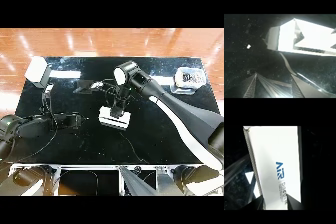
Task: Fold the box and place the chain.
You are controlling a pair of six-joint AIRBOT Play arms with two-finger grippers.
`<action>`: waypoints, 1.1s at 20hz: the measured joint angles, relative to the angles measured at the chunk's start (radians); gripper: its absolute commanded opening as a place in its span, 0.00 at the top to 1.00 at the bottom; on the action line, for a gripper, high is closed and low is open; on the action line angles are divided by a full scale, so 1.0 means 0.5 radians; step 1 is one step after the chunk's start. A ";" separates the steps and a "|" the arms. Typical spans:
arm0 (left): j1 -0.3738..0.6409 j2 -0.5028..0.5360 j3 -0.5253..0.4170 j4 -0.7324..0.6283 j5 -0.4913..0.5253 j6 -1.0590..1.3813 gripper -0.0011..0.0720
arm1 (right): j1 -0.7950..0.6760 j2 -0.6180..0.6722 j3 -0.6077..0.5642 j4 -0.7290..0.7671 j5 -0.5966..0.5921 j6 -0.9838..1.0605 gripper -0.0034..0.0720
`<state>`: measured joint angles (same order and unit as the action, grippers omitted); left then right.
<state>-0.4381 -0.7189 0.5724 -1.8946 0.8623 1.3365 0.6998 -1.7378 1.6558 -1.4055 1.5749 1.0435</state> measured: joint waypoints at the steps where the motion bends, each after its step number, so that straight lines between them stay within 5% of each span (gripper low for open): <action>1: 0.000 0.000 0.000 0.000 0.000 0.001 0.26 | 0.000 -0.001 0.000 0.002 0.001 0.000 0.50; 22: 0.000 0.000 0.000 0.001 0.000 0.001 0.26 | 0.064 -0.011 -0.014 -0.005 -0.005 0.046 0.50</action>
<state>-0.4381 -0.7189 0.5724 -1.8942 0.8623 1.3369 0.7319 -1.7432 1.6489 -1.4082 1.5723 1.0664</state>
